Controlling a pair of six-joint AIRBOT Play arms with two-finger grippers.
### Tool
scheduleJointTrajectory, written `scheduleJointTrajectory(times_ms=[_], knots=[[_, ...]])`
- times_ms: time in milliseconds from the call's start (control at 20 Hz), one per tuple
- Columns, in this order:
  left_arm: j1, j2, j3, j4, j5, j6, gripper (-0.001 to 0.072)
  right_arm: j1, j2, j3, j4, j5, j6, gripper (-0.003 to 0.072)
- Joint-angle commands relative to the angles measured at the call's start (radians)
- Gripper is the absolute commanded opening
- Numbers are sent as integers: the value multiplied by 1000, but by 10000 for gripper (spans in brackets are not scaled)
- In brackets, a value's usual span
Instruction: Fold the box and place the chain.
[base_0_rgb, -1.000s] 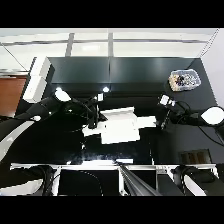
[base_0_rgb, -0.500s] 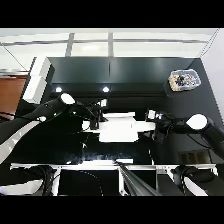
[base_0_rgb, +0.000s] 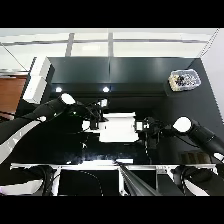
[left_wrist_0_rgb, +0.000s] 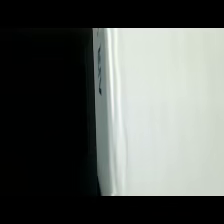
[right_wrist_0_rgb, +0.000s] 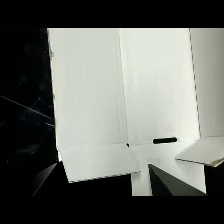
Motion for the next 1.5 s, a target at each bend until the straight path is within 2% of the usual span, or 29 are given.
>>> scheduleJointTrajectory(times_ms=[0, 100, 250, 350, 500, 750, 950, 1250, 1450], knots=[[-1, -1, 0, 2, 0, 0, 30, 23, -16, -1, 10, -7, -24, 641], [-1, -1, 0, 2, -1, 0, 30, 45, -40, -1, 15, -20, -50, 641], [-1, -1, 0, 2, -4, 0, 30, 99, -60, -1, 29, -139, -63, 641], [-1, -1, 0, 2, -3, 0, 30, 125, -64, -1, 36, -170, -63, 641], [-1, -1, 0, 2, -5, 0, 30, 125, -56, 9, 130, -167, -56, 641], [-1, -1, 0, 2, -13, 0, 30, 48, -23, 63, 126, -171, -19, 641], [-1, -1, 0, 2, -13, 0, 30, -37, -23, 83, 140, -124, -18, 641], [-1, -1, 0, 2, -12, 0, 30, -61, -26, 83, 223, -124, -81, 641], [-1, -1, 0, 2, -13, 0, 30, -83, -71, 83, 259, -127, -127, 640]])
